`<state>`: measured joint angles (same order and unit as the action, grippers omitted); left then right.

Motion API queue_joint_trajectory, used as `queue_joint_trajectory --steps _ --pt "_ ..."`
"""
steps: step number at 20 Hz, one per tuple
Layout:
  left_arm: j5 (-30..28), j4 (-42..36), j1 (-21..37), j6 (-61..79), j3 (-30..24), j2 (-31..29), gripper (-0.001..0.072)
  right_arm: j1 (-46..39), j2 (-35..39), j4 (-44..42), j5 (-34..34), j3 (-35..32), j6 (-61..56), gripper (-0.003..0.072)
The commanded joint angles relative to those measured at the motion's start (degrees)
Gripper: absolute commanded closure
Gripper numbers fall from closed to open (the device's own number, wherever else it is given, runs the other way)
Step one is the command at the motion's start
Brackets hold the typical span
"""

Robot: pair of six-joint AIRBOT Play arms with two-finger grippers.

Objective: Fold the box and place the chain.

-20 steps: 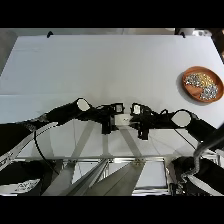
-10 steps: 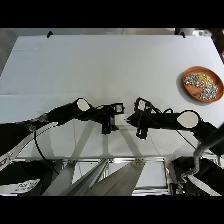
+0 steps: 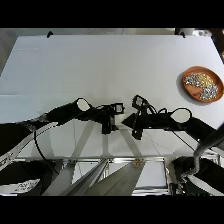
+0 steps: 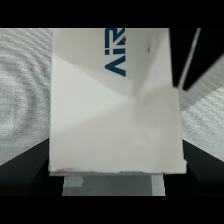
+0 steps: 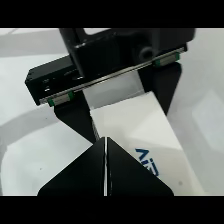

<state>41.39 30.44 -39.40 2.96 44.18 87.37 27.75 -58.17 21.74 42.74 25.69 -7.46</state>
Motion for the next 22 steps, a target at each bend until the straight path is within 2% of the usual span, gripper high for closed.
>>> queue_joint_trajectory --steps 1,7,12,16,22 --pt "0.0 0.0 0.0 0.0 0.0 0.0 0.0337 0.0 -2.2 -3.4 1.2 0.0 2.0 0.0678" --pt "0.0 0.0 0.0 0.0 0.0 0.0 0.0337 0.0 -2.2 -3.3 0.7 0.0 2.0 0.0678" --pt "0.0 0.0 0.0 0.0 0.0 0.0 0.0337 0.0 -2.2 -3.2 -2.5 0.0 2.0 0.0678" --pt "0.0 0.0 0.0 0.0 0.0 0.0 0.0337 0.0 -2.2 0.5 -2.2 -0.2 1.7 0.0677" --pt "0.0 0.0 0.0 0.0 0.0 0.0 0.0337 0.0 -2.5 0.5 -4.4 -2.7 2.0 0.0677"
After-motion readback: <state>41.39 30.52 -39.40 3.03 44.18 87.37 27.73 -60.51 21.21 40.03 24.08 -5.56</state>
